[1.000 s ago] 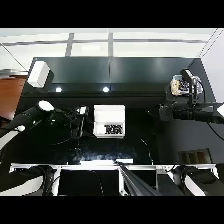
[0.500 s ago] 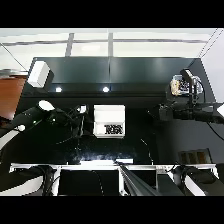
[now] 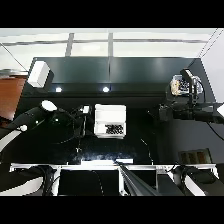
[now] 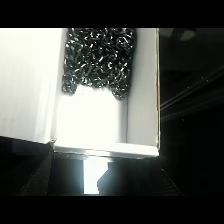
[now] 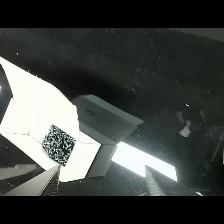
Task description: Fold the box and place the chain.
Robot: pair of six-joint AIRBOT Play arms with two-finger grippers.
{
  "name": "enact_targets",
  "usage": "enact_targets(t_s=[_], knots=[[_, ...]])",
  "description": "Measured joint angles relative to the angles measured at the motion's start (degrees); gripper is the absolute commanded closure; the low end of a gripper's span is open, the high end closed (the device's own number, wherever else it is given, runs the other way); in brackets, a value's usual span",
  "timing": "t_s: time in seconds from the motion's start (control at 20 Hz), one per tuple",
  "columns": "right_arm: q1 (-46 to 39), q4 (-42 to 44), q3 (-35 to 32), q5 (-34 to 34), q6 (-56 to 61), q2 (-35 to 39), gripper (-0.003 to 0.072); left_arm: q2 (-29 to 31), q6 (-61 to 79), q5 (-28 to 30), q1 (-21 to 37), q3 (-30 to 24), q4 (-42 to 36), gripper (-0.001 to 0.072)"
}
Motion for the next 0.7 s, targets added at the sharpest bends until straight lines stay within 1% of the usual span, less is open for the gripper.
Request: enact_targets(t_s=[0.4,0.7], knots=[[0.00,0.00,0.00,0.02,0.00,0.00,0.0073,-0.02,-0.39,0.74,-0.35,0.13,-0.13,0.0005],[0.00,0.02,0.00,0.20,0.00,0.00,0.0073,-0.02,-0.39,0.94,-0.35,0.57,1.31,0.0005]])
